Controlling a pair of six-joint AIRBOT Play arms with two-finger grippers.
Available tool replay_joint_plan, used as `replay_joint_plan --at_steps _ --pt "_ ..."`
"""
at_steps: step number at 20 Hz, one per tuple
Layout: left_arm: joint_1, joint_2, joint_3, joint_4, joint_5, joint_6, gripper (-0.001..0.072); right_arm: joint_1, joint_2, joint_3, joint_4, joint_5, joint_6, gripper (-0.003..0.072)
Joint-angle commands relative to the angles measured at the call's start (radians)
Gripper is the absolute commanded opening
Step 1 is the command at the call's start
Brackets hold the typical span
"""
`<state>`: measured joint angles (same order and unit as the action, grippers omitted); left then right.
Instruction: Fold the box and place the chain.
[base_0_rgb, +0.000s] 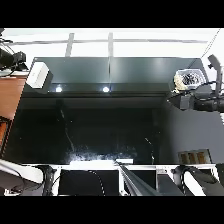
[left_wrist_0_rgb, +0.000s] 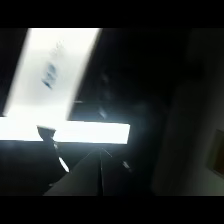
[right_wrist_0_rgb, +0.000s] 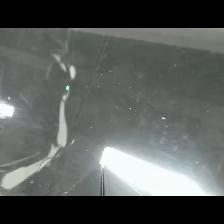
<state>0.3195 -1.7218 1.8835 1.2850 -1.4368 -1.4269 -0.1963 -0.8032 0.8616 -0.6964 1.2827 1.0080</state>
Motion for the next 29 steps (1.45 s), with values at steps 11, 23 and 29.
replay_joint_plan --at_steps 11,23,29 --pt "-0.394 1.027 -1.311 -0.063 0.809 0.171 0.0034 0.190 0.114 -0.370 -0.311 -0.872 0.009 0.0022" --pt "-0.390 1.025 -1.312 -0.063 0.805 0.171 0.0034 0.191 0.114 -0.370 -0.309 -0.805 0.010 0.0023" --pt "-0.390 1.025 -1.312 -0.063 0.805 0.171 0.0034 0.191 0.114 -0.370 -0.309 -0.805 0.009 0.0023"
